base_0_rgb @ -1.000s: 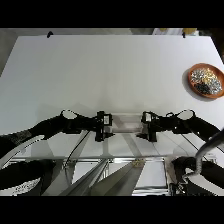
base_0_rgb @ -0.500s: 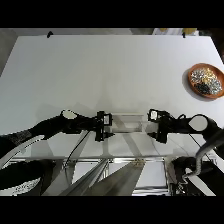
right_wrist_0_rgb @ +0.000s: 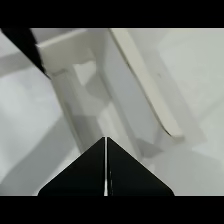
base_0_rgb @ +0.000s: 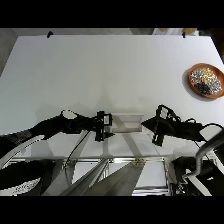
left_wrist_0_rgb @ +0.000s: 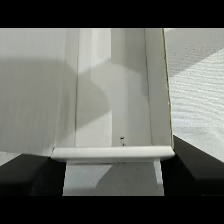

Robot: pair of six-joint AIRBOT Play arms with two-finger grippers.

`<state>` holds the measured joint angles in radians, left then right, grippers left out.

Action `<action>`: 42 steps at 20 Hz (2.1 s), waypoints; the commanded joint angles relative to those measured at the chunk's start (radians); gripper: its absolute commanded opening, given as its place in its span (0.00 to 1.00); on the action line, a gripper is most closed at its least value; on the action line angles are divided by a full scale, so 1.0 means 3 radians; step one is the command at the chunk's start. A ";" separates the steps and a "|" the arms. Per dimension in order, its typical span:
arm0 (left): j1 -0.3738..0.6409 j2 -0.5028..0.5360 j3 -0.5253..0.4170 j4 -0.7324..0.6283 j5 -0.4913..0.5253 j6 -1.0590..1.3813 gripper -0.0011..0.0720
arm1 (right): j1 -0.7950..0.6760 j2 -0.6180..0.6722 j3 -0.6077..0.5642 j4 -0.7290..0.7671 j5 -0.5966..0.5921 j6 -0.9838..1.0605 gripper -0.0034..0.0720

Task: Fold the box and place the chain.

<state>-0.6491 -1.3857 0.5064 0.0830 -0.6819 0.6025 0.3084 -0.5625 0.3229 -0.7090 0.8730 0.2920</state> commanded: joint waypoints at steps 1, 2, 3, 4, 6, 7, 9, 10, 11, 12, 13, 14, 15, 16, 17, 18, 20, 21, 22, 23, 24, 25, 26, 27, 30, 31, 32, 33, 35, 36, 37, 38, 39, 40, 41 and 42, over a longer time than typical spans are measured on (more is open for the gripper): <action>-0.0001 0.0000 0.0000 0.0001 -0.0003 0.0000 0.39 | 0.0351 -0.0106 0.0003 0.0210 -0.0467 0.0174 0.06; -0.0001 0.0000 0.0000 0.0001 -0.0001 0.0001 0.39 | 0.0345 -0.0189 0.0003 0.0355 -0.0711 0.0175 0.06; -0.0001 0.0000 0.0000 0.0000 -0.0008 0.0000 0.39 | 0.0295 -0.0296 0.0004 0.0572 -0.0910 0.0158 0.06; -0.0001 0.0000 0.0000 0.0003 -0.0006 0.0001 0.39 | 0.0221 -0.0431 0.0004 0.0776 -0.1019 0.0111 0.06; -0.0001 0.0000 0.0000 0.0001 -0.0006 0.0001 0.39 | 0.0094 -0.0820 0.0005 0.1127 -0.1040 -0.0048 0.06; -0.0001 0.0000 0.0000 0.0000 -0.0006 0.0000 0.39 | 0.0037 -0.1025 0.0006 0.1258 -0.1041 -0.0083 0.06; -0.0001 0.0000 0.0000 0.0001 -0.0008 0.0001 0.39 | -0.0041 -0.1298 0.0033 0.1431 -0.1044 -0.0130 0.06; -0.0001 0.0000 0.0000 0.0001 -0.0008 0.0000 0.39 | -0.0069 -0.1363 0.0053 0.1466 -0.1047 -0.0130 0.06; -0.0001 0.0000 0.0000 0.0001 -0.0006 0.0001 0.39 | -0.0092 -0.1385 0.0060 0.1467 -0.1049 -0.0130 0.06; -0.0001 0.0000 0.0000 0.0001 -0.0008 0.0001 0.39 | -0.0120 -0.1394 0.0060 0.1405 -0.1052 -0.0117 0.06; -0.0001 0.0000 0.0000 0.0001 -0.0006 0.0001 0.39 | -0.0145 -0.1420 0.0060 0.1272 -0.1031 -0.0027 0.06; -0.0001 0.0000 0.0000 0.0001 -0.0008 0.0001 0.39 | -0.0165 -0.1464 0.0060 0.1096 -0.1016 0.0140 0.06; -0.0001 0.0000 0.0000 0.0001 -0.0006 0.0001 0.39 | -0.0167 -0.1494 0.0060 0.0998 -0.1016 0.0240 0.06; -0.0001 0.0000 0.0000 0.0001 -0.0008 0.0001 0.39 | -0.0167 -0.1499 0.0060 0.0982 -0.0975 0.0251 0.06; -0.0001 0.0000 0.0000 0.0001 -0.0008 0.0000 0.39 | -0.0167 -0.1499 0.0060 0.0979 -0.0893 0.0252 0.06; -0.0001 0.0000 0.0000 0.0001 -0.0006 0.0001 0.39 | -0.0167 -0.1499 0.0060 0.0914 -0.0823 0.0280 0.06; -0.0001 0.0000 0.0000 0.0001 -0.0006 0.0001 0.39 | -0.0167 -0.1497 0.0060 0.0698 -0.0788 0.0510 0.06; -0.0001 0.0000 0.0000 0.0001 -0.0008 0.0001 0.39 | -0.0175 -0.1474 0.0069 0.0638 -0.0785 0.0566 0.06; -0.0001 0.0000 0.0000 0.0001 -0.0006 0.0001 0.39 | -0.0217 -0.1424 0.0120 0.0619 -0.0692 0.0609 0.06; -0.0001 0.0000 0.0000 0.0001 -0.0008 0.0001 0.39 | -0.0277 -0.1361 0.0211 0.0610 -0.0528 0.0608 0.06; -0.0001 0.0000 0.0000 0.0001 -0.0008 0.0000 0.39 | -0.0350 -0.1298 0.0354 0.0561 -0.0299 0.0608 0.06; -0.0001 0.0000 0.0000 0.0001 -0.0008 0.0001 0.39 | -0.0416 -0.1253 0.0515 0.0432 -0.0069 0.0608 0.06; -0.0001 0.0000 0.0000 0.0001 -0.0006 0.0001 0.39 | -0.0486 -0.1227 0.0713 0.0201 0.0225 0.0608 0.07; -0.0001 0.0000 0.0000 0.0001 -0.0008 0.0001 0.39 | -0.0549 -0.1225 0.0910 -0.0057 0.0488 0.0608 0.07; -0.0001 0.0000 0.0000 0.0001 -0.0006 0.0001 0.39 | -0.0731 -0.1225 0.1507 -0.0811 0.1097 0.0601 0.06; -0.0001 0.0000 0.0000 0.0001 -0.0008 0.0000 0.39 | -0.0785 -0.1228 0.1677 -0.1044 0.1253 0.0591 0.06; -0.0001 0.0000 0.0000 0.0001 -0.0006 0.0001 0.39 | -0.0843 -0.1228 0.1830 -0.1261 0.1380 0.0556 0.06; -0.0001 0.0000 0.0000 0.0001 -0.0008 0.0001 0.39 | -0.0899 -0.1228 0.1929 -0.1403 0.1493 0.0451 0.06; -0.0001 0.0000 0.0000 0.0001 -0.0006 0.0001 0.39 | -0.0936 -0.1230 0.1966 -0.1445 0.1583 0.0292 0.06; -0.0001 0.0000 0.0000 0.0001 -0.0006 0.0001 0.39 | -0.0891 -0.1231 0.1943 -0.1369 0.1577 0.0220 0.06; -0.0001 0.0000 0.0000 0.0001 -0.0008 0.0001 0.39 | -0.0835 -0.1231 0.1914 -0.1302 0.1570 0.0057 0.06; -0.0001 0.0000 0.0000 0.0001 -0.0008 0.0001 0.39 | -0.0771 -0.1231 0.1862 -0.1261 0.1542 -0.0125 0.06; -0.0001 0.0000 0.0000 0.0001 -0.0006 0.0001 0.39 | -0.0708 -0.1231 0.1784 -0.1242 0.1470 -0.0249 0.06; -0.0001 0.0000 0.0000 0.0001 -0.0008 0.0000 0.39 | -0.0673 -0.1231 0.1685 -0.1199 0.1367 -0.0308 0.06; -0.0001 0.0000 0.0000 0.0001 -0.0006 0.0001 0.39 | -0.0651 -0.1231 0.1553 -0.1139 0.1261 -0.0384 0.06; -0.0001 0.0000 0.0000 0.0001 -0.0008 0.0001 0.39 | -0.0647 -0.1231 0.1411 -0.1083 0.1193 -0.0487 0.06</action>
<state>-0.6491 -1.3857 0.5064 0.0834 -0.6842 0.6025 0.0948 -0.9325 0.8173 -1.0637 1.2797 0.2481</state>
